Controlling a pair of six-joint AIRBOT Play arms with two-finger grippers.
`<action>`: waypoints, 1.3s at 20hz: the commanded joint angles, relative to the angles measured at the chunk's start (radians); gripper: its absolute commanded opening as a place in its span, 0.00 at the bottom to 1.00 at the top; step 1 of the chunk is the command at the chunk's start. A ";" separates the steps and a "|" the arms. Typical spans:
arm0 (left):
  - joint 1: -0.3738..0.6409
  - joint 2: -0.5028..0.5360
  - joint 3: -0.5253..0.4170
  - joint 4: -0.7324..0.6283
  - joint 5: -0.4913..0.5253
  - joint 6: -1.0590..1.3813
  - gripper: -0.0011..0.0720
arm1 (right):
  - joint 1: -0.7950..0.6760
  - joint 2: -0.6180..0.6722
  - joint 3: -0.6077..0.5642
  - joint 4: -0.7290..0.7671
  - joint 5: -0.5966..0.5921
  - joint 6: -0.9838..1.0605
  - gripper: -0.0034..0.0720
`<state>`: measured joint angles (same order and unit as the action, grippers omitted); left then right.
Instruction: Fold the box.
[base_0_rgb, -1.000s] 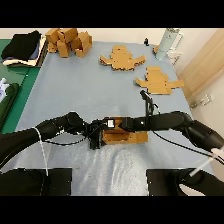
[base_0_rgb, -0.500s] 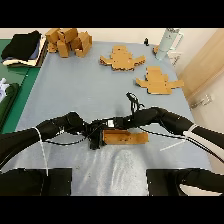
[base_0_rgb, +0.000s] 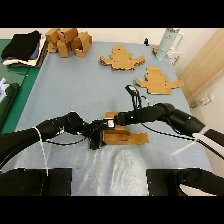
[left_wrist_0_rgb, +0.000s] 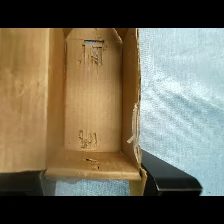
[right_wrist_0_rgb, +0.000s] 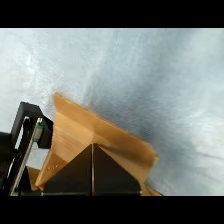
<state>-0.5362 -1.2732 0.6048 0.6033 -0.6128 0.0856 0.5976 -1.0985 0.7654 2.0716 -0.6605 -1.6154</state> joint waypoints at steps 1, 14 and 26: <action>0.000 0.000 -0.002 -0.001 0.002 -0.001 0.61 | 0.000 0.134 0.008 -0.299 -0.181 0.121 0.05; 0.000 -0.001 -0.002 -0.001 0.002 -0.001 0.61 | 0.002 0.335 -0.239 -0.390 -0.333 -0.575 0.74; 0.000 -0.001 -0.002 -0.001 0.002 -0.001 0.61 | 0.003 0.187 -0.241 -0.153 -0.088 -0.901 0.46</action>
<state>-0.5362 -1.2732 0.6037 0.6025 -0.6117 0.0845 0.5987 -0.8959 0.5243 1.8595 -0.7834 -2.4706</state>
